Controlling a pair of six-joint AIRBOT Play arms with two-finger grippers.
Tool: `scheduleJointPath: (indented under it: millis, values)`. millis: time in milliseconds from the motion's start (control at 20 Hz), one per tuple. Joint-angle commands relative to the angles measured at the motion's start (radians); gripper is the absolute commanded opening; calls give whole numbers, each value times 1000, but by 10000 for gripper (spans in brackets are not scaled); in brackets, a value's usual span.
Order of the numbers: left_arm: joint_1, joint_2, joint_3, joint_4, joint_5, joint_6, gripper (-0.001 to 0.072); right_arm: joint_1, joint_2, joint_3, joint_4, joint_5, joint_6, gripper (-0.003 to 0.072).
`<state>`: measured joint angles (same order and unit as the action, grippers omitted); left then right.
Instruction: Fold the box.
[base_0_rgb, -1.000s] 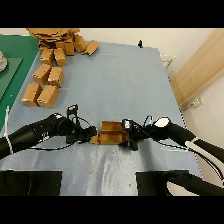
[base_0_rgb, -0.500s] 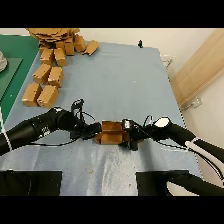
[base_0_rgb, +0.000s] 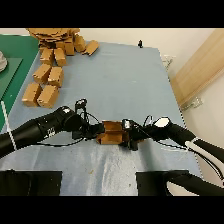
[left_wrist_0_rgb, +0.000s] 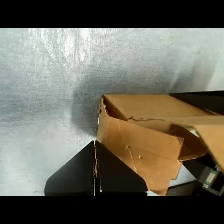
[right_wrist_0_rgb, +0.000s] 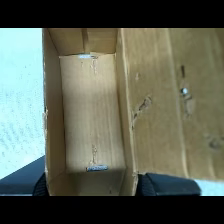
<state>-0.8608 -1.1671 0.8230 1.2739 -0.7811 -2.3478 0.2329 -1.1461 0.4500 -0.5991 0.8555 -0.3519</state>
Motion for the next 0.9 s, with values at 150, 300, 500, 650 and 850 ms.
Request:
scheduleJointPath:
  millis: [150, 300, 500, 650, 850]
  values:
    - [-22, -24, 69, 35, -59, -51, 9, 0, 0, 0, 0, 0, 0, 542]
    - [-41, -52, 112, 43, -97, -54, 9, 0, 0, 0, 0, 0, 0, 542]
    - [-63, -106, 172, 58, -133, -54, 10, 0, 0, 0, 0, 0, 0, 542]
    - [-60, -105, 177, 74, -151, -55, 11, 0, 0, 0, 0, 0, 0, 542]
    - [-60, -104, 177, 76, -174, -53, 11, 0, 0, 0, 0, 0, 0, 542]
